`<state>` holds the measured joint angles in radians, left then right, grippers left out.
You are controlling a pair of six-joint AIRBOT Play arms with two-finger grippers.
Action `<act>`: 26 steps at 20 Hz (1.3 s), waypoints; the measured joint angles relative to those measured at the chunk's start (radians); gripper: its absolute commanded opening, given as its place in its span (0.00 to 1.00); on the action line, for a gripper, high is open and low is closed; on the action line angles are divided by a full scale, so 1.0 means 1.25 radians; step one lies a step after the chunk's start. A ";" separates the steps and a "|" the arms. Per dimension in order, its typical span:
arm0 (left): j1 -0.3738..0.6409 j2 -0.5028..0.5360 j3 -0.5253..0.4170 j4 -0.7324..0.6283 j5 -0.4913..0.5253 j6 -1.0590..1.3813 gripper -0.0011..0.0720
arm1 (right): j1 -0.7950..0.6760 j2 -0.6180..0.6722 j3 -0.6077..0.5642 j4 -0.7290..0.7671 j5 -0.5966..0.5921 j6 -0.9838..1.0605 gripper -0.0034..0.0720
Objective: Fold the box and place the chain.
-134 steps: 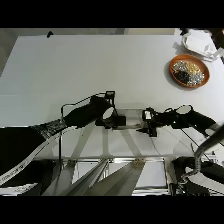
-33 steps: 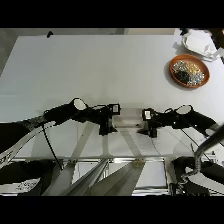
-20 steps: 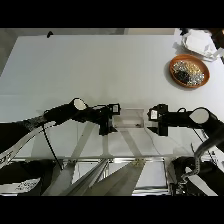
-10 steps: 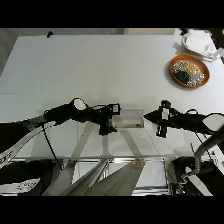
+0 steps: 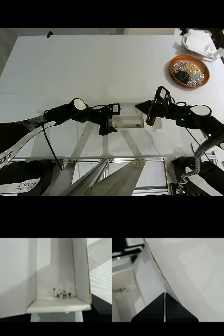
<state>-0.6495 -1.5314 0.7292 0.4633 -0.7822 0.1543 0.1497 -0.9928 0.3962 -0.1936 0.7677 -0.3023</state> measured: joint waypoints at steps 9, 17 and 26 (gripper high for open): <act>0.000 0.000 0.000 0.000 0.000 0.000 0.39 | 0.000 -0.093 0.000 -0.050 -0.126 0.128 0.08; 0.000 0.000 0.000 0.000 0.000 0.001 0.39 | 0.000 -0.023 0.001 -0.008 -0.116 0.176 0.07; 0.000 0.000 0.000 0.001 0.000 0.002 0.39 | 0.000 0.162 0.002 -0.468 0.031 0.337 0.10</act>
<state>-0.6498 -1.5318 0.7296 0.4644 -0.7818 0.1566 0.1497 -0.7902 0.3992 -0.7792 0.8059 0.1192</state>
